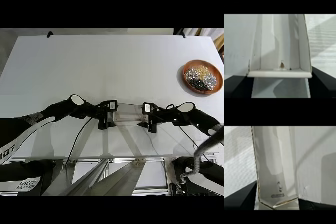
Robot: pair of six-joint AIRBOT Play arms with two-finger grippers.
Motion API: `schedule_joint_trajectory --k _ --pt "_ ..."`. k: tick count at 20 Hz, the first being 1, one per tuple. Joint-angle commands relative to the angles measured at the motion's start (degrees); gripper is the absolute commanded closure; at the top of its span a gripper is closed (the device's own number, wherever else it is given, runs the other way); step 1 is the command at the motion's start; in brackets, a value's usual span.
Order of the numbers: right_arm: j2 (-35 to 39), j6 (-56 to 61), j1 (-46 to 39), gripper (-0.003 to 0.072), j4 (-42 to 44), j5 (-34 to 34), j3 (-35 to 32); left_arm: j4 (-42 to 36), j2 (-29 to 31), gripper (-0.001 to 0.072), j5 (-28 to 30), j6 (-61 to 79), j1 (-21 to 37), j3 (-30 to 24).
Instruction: Fold the box and place the chain.
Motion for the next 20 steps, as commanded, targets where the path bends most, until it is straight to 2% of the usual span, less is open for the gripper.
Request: schedule_joint_trajectory --k 1,8,10,13,17,20 --pt "0.0 -0.1 0.0 0.0286 -0.1 0.2 0.0 -0.8 0.1 0.0005 -0.1 1.5 0.0 0.0" --pt "0.0 -0.1 0.0 0.0286 -0.1 0.2 0.0 -0.6 0.3 0.0023 -0.8 2.0 0.0 -0.1" --pt "0.0 -0.1 0.0 0.0286 -0.1 0.2 0.0 -0.2 0.2 0.0186 -0.7 2.0 0.0 -0.2" --pt "0.0 -0.1 0.0 0.0286 -0.1 0.2 0.0 1.1 0.0 0.0227 -0.7 1.9 -0.3 -0.5" --pt "0.0 -0.1 0.0 0.0286 -0.1 0.2 0.0 2.0 0.0 0.0437 -0.4 1.7 -0.6 -0.5" --pt "0.0 -0.1 0.0 0.0286 -0.1 0.2 0.0 2.1 0.0 0.0453 -0.5 1.7 -0.6 -0.5"
